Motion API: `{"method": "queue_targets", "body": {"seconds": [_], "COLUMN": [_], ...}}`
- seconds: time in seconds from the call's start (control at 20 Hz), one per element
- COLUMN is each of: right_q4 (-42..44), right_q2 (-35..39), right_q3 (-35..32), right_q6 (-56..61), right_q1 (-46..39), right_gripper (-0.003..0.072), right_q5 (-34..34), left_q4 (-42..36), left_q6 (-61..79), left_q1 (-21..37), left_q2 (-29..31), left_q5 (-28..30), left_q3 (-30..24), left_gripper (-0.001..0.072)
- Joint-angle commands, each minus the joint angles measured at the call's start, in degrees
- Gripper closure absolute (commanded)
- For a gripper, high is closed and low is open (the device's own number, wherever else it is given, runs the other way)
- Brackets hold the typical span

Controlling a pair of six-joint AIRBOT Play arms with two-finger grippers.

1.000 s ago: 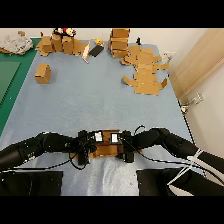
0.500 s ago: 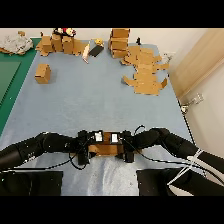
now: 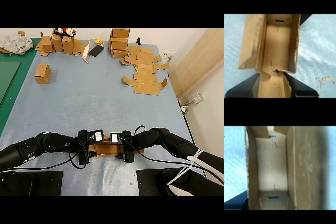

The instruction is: Fold the box.

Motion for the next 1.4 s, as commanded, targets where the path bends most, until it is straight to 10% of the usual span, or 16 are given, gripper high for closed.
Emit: {"method": "queue_targets", "body": {"seconds": [0.0,0.7,0.8,1.35], "right_q4": [0.02,0.02,0.02,0.02], "right_q2": [0.04,0.04,0.07,0.04], "right_q3": [-0.02,-0.02,-0.02,-0.02], "right_q6": [0.04,0.04,0.04,0.04], "right_q1": [0.04,0.04,0.04,0.04], "right_gripper": [0.0091,0.0091,0.0091,0.0091], "right_q5": [0.00,0.02,0.02,0.02], "left_q4": [0.09,11.41,14.05,19.71], "left_q6": [-0.02,-9.73,-15.74,-66.88], "left_q1": [-0.02,6.25,8.76,22.58], "left_q2": [-0.04,6.75,10.10,17.09], "left_q5": [-0.22,-10.25,-12.37,-26.88], "left_q3": [0.00,0.00,0.00,-3.37], "left_gripper": [0.0257,0.0262,0.0695,0.0698]}}
